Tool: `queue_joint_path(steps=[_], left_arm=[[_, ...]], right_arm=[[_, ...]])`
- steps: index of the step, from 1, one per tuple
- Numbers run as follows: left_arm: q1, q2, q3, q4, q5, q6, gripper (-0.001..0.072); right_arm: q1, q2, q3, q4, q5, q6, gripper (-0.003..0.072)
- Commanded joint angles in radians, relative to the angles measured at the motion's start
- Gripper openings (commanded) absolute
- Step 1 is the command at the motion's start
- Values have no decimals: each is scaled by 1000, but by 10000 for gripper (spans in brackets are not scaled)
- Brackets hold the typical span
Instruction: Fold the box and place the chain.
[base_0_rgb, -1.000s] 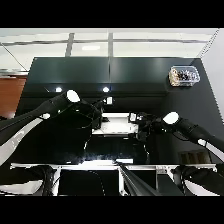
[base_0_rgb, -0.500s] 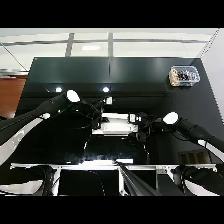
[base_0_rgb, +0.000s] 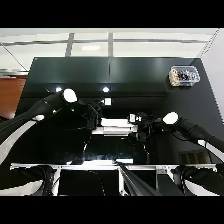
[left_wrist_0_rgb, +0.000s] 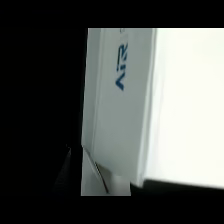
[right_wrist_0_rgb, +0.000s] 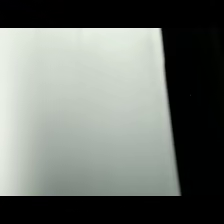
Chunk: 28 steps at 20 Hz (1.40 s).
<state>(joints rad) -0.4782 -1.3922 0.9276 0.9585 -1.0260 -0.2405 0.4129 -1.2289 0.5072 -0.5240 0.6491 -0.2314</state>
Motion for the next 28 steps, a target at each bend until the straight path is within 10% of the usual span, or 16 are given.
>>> queue_joint_path(steps=[1,2,4,8,19,28], left_arm=[[0,113,1,192,-98,-256,418],[0,148,0,218,-118,-306,382],[0,203,-2,259,-166,-408,41],[-26,214,-50,34,-247,-557,28],[-37,183,-215,-671,605,-286,30],[-33,-51,-63,-280,303,-398,28]], right_arm=[[1,-1,0,-1,0,0,159],[1,-1,0,-1,0,0,160],[1,-1,0,0,0,1,160],[1,-1,0,-1,0,0,159],[1,-1,0,-1,0,0,159],[1,-1,0,-1,0,1,159]])
